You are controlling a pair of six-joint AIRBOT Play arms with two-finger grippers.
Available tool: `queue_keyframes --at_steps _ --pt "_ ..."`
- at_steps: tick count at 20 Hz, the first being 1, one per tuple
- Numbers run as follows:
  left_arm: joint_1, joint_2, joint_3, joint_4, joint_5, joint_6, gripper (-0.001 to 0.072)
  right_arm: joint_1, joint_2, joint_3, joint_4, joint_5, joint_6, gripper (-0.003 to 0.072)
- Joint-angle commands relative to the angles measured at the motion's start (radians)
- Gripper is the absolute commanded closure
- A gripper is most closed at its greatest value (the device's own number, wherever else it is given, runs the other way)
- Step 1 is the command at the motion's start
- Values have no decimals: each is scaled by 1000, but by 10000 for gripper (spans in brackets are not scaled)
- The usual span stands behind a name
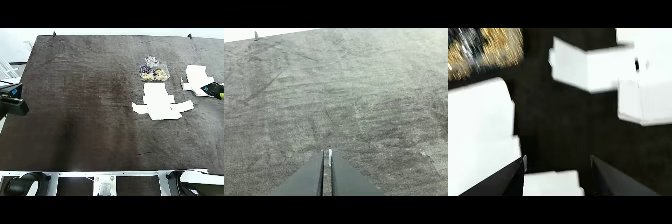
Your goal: Fold the box and place the chain.
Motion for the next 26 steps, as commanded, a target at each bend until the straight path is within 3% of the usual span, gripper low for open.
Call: queue_keyframes --at_steps 1,9,14,16,18,19,20,22,26 --pt "0 1 1 0 0 0 630 -10 -182 232 -174 301 125 205" --pt "0 1 1 0 0 0 630 65 -363 267 -233 440 104 205" --pt "0 1 1 0 0 0 630 116 -418 264 -192 452 85 211" --pt "0 1 1 0 0 0 630 130 -432 260 -183 454 85 280" --pt "0 1 1 0 0 0 630 137 -438 240 -152 455 70 303" --pt "0 1 1 0 0 0 630 137 -438 226 -135 452 60 358" --pt "0 1 1 0 0 0 630 137 -439 218 -127 452 53 424" --pt "0 1 1 0 0 0 630 134 -438 212 -116 454 34 658" --pt "0 1 1 0 0 0 630 138 -420 171 8 540 35 677"
